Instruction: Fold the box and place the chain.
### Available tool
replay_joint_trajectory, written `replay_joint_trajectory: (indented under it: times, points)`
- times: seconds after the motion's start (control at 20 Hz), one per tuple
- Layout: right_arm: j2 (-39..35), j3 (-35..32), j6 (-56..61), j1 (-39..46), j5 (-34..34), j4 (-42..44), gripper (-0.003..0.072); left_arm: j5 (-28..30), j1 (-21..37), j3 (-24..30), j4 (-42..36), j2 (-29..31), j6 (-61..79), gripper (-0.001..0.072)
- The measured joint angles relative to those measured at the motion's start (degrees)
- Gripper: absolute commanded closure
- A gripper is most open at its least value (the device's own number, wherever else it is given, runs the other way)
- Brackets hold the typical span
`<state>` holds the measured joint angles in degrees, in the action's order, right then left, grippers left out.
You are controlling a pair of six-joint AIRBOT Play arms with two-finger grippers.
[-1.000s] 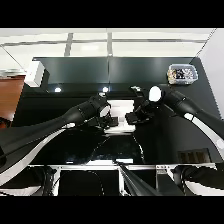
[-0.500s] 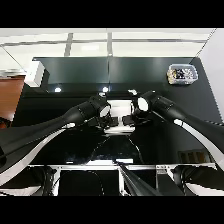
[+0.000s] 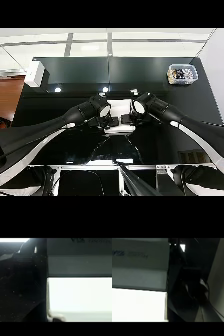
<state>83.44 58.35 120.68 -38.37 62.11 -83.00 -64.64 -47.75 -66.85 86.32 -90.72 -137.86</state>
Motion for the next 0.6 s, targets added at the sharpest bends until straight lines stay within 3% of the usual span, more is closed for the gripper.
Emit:
replay_joint_trajectory:
  times: [0.05,0.1,0.2,0.35,0.45,0.55,0.6]
  points:
    - [0.0,0.0,0.0,0.0,0.3,0.1,0.0410,0.0,0.0,0.0,0.1,0.0,0.2,0.0683]
    - [0.1,-0.1,0.0,0.0,1.2,0.1,0.0356,0.0,0.0,0.0,0.1,0.0,0.3,0.0683]
    - [0.1,-0.1,0.1,0.1,0.7,0.5,0.0364,0.0,0.0,0.0,0.1,0.0,0.2,0.0683]
    - [0.1,-0.2,0.2,0.1,1.0,1.1,0.0383,-0.2,0.0,0.0,0.1,0.0,0.2,0.0683]
    - [0.2,-0.4,0.2,0.1,1.0,1.2,0.0497,-0.2,0.0,0.0,0.1,0.0,0.1,0.0683]
    - [0.4,-0.5,0.2,0.1,1.2,1.6,0.0671,-0.3,0.0,0.0,0.1,0.0,0.1,0.0683]
    - [0.4,-0.5,0.7,0.1,0.8,1.7,0.0672,-0.3,0.0,0.0,0.0,0.0,-0.1,0.0683]
